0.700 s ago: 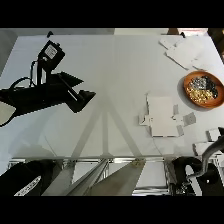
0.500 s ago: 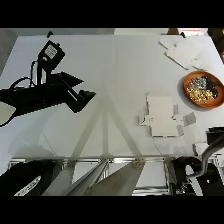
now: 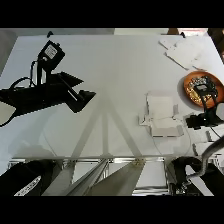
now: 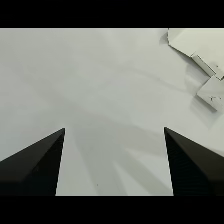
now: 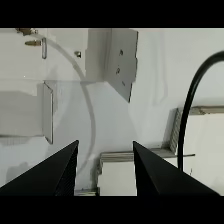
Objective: Fold the box and place the chain.
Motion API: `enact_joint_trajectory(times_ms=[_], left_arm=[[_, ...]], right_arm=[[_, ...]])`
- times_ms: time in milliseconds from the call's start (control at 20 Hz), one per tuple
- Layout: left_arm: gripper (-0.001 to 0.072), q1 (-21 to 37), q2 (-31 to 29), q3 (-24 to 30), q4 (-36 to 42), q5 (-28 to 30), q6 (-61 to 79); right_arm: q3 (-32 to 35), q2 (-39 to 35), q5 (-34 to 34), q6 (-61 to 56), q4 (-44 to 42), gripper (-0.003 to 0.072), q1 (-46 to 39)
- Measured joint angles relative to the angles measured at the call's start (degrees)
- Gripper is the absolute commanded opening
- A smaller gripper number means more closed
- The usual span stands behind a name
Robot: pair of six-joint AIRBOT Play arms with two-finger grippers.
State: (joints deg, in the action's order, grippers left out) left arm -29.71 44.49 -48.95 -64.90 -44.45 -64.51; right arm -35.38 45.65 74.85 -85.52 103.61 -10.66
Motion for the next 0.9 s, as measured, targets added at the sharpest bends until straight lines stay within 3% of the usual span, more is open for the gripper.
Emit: enact_joint_trajectory(times_ms=[150,350,700,900], left_arm=[[0.0696,0.0,0.0,0.0,0.0,0.0,0.0],[0.0696,0.0,0.0,0.0,0.0,0.0,0.0],[0.0696,0.0,0.0,0.0,0.0,0.0,0.0],[0.0696,0.0,0.0,0.0,0.0,0.0,0.0]], right_arm=[[-0.4,5.9,-5.6,-0.1,0.9,0.0389,-0.9],[-1.0,11.1,-11.0,0.0,1.0,0.0384,-8.1],[-1.6,14.0,-15.4,12.1,-12.7,0.0336,-20.8],[-1.6,16.4,-16.0,15.4,-15.8,0.0244,-22.4]])
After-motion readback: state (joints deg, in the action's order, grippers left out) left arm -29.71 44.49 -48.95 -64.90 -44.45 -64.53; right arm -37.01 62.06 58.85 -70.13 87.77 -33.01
